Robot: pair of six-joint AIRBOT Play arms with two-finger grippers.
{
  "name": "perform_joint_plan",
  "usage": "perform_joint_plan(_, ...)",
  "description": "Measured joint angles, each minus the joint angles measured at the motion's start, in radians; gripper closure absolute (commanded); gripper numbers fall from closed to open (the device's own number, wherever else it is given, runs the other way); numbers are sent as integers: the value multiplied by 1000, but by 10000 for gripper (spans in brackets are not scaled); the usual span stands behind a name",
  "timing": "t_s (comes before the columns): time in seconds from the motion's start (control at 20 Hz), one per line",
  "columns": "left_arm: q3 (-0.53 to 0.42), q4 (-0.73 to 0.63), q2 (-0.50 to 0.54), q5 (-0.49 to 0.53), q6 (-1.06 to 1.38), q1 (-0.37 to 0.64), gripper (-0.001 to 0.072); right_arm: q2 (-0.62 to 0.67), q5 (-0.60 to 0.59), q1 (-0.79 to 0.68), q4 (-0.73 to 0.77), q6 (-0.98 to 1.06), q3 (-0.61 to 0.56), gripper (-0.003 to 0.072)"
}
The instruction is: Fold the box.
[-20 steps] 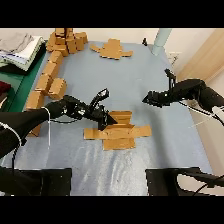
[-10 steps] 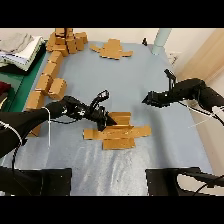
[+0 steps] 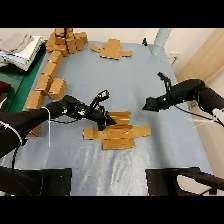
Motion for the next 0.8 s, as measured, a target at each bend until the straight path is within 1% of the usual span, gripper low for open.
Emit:
perform_joint_plan(0.15, 0, 2, 0, 0, 0, 0, 698, 134, -28, 130, -143, 48, -76, 687)
perform_joint_plan(0.25, 0, 1, 0, 1, 0, 0, 698, 257, -16, 270, -222, 71, -170, 682)
perform_joint_plan(0.3, 0, 2, 0, 2, 0, 0, 698, 325, 18, 356, -251, 67, -226, 540)
perform_joint_plan(0.35, 0, 2, 0, 2, 0, 0, 698, 388, 59, 441, -280, 40, -283, 182)
perform_joint_plan(0.4, 0, 2, 0, 2, 0, 0, 698, 435, 104, 519, -298, 0, -335, -15)
perform_joint_plan(0.45, 0, 2, 0, 2, 0, 0, 698, 473, 156, 599, -314, -56, -387, -15)
perform_joint_plan(0.55, 0, 2, 0, 2, 0, 0, 698, 504, 245, 721, -354, -155, -465, -15)
perform_joint_plan(0.65, 0, 2, 0, 2, 0, 0, 698, 491, 312, 797, -412, -216, -509, -15)
perform_joint_plan(0.8, 0, 2, 0, 2, -1, -1, 698, 429, 412, 849, -503, -263, -538, -10)
